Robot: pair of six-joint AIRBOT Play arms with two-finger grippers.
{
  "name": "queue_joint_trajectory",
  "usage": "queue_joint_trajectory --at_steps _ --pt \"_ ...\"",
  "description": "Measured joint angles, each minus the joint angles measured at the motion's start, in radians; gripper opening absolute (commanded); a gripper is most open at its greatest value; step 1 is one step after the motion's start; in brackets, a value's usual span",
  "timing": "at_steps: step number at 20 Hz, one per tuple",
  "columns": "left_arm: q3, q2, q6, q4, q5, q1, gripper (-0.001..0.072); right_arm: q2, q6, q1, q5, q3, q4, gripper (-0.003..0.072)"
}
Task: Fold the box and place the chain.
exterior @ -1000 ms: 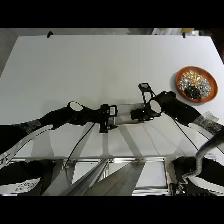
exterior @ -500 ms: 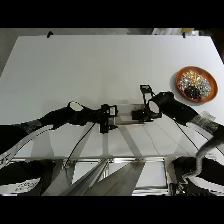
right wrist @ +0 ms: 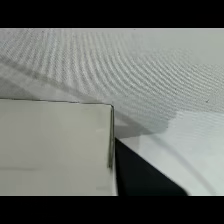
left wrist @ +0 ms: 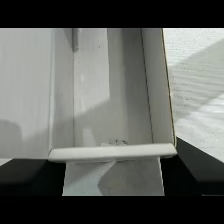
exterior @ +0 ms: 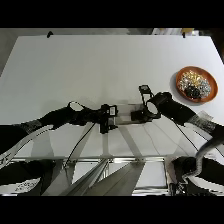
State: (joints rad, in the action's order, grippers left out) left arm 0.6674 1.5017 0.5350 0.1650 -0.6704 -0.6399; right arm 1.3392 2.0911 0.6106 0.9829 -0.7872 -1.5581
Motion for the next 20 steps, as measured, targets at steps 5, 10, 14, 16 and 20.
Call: queue_joint_trajectory --at_steps 5,10,14,16,20 --pt "0.000 0.000 0.000 0.000 0.001 0.000 0.0170 -0.071 -0.042 0.000 0.009 0.001 0.001 0.0440" --pt "0.000 0.000 -0.002 0.000 0.001 0.000 0.0170 -0.251 -0.191 0.000 0.079 -0.026 -0.025 0.0444" --pt "0.000 0.000 -0.003 0.000 0.001 0.000 0.0170 -0.320 -0.309 -0.070 0.158 -0.155 -0.071 0.0363" --pt "0.000 0.000 -0.002 0.000 0.000 0.000 0.0170 -0.320 -0.359 -0.172 0.156 -0.214 -0.106 0.0286" --pt "0.000 0.000 -0.002 0.000 0.000 0.000 0.0170 -0.254 -0.470 -0.478 0.126 -0.265 -0.130 0.0286"
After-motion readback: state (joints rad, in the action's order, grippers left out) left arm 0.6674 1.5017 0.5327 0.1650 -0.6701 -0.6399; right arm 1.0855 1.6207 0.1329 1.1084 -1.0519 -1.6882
